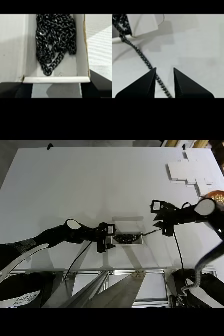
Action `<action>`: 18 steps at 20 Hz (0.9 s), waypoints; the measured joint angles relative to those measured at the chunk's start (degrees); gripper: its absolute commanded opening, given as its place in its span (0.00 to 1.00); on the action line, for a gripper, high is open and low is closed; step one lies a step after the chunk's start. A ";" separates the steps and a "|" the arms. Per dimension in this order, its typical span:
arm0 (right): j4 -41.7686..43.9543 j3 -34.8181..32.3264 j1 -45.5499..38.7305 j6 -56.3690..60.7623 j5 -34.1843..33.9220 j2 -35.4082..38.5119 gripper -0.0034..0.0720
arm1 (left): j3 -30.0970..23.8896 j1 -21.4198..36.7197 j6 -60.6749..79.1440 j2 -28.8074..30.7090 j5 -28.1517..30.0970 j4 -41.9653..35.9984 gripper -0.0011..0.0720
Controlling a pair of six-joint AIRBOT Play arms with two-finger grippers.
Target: Fold the box and place the chain.
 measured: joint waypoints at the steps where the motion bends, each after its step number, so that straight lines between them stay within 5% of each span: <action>1: -0.09 0.02 -0.09 -1.03 0.42 -1.90 0.26 | 0.00 0.00 0.00 0.00 0.00 0.02 0.36; 7: -0.98 -0.24 -0.24 -7.06 0.42 -8.83 0.26 | 0.00 0.00 0.00 0.00 0.00 0.02 0.36; 18: -4.31 -3.65 2.91 -11.10 -5.88 -10.49 0.25 | 0.00 0.00 0.00 0.00 0.00 0.00 0.36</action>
